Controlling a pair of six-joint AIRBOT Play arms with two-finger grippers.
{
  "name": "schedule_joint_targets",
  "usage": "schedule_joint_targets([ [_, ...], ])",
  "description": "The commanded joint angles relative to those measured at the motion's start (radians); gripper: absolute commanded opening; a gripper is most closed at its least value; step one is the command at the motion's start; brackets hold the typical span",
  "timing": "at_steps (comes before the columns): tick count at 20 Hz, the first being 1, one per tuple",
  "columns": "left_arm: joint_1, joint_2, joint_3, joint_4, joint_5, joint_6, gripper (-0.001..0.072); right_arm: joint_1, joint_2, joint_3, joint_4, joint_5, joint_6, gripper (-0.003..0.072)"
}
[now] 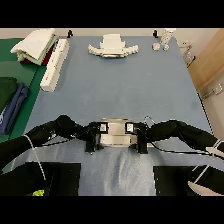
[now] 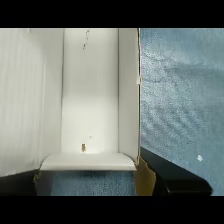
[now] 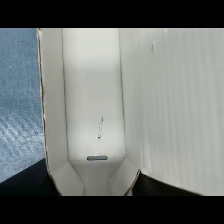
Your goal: Fold the box.
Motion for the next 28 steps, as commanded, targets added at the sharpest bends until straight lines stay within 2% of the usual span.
schedule_joint_targets([
  [1, 0.002, 0.009, 0.002, 0.000, -0.007, 0.021, 0.0672, 0.001, 0.000, 0.000, 0.000, 0.000, 0.002, 0.0515],
  [6, 0.014, 0.035, 0.002, -0.011, 0.010, 0.021, 0.0673, 0.001, 0.000, 0.000, 0.000, 0.000, 0.002, 0.0515],
  [10, 0.014, 0.035, 0.002, -0.087, 0.011, 0.021, 0.0672, 0.001, 0.000, 0.000, 0.000, 0.000, 0.002, 0.0515],
  [13, 0.014, 0.032, -0.001, -0.089, 0.034, 0.020, 0.0672, 0.001, 0.000, 0.000, 0.000, 0.000, 0.002, 0.0515],
  [28, 0.013, 0.017, -0.014, -0.087, 0.018, 0.024, 0.0662, 0.001, 0.000, 0.000, 0.000, 0.000, 0.002, 0.0515],
])
